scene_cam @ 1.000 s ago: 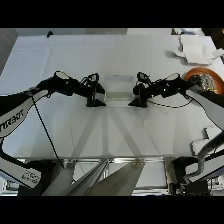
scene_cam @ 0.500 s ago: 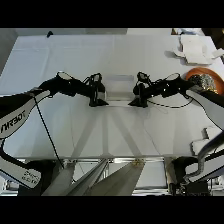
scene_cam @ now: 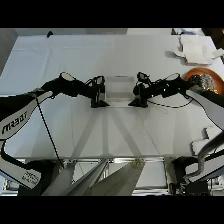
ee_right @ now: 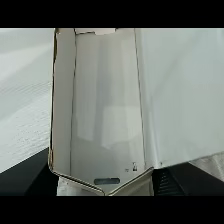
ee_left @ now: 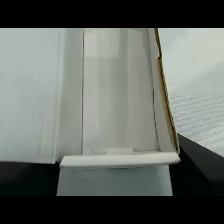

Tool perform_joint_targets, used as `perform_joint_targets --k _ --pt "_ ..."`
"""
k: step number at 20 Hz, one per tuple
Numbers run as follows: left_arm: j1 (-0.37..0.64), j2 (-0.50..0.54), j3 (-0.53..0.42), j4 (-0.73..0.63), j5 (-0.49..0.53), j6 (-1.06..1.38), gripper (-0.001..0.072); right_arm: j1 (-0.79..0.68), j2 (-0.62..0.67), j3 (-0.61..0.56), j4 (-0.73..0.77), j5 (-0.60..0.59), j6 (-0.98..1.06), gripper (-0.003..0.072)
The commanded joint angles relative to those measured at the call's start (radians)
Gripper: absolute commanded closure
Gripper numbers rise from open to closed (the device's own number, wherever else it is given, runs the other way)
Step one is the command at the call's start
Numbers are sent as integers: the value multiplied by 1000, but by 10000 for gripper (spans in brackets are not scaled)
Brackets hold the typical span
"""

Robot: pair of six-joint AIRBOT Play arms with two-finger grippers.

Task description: Fold the box and place the chain.

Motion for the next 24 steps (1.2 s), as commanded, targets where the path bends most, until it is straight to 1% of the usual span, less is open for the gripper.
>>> perform_joint_targets --k 1,2,3,4,5,24 --pt "-11 1 0 28 8 -2 188 0 0 1 2 -2 1 166" --pt "-13 1 0 29 8 -3 259 0 0 1 1 -2 1 166" --pt "-13 1 0 29 9 -3 353 0 0 1 1 -2 1 166" --pt "-13 1 0 29 9 -3 465 0 0 1 2 -2 1 166" --pt "-13 1 0 30 9 -3 481 0 0 1 1 -2 1 166" --pt "-13 2 0 33 8 -3 481 0 0 1 1 -2 0 166"
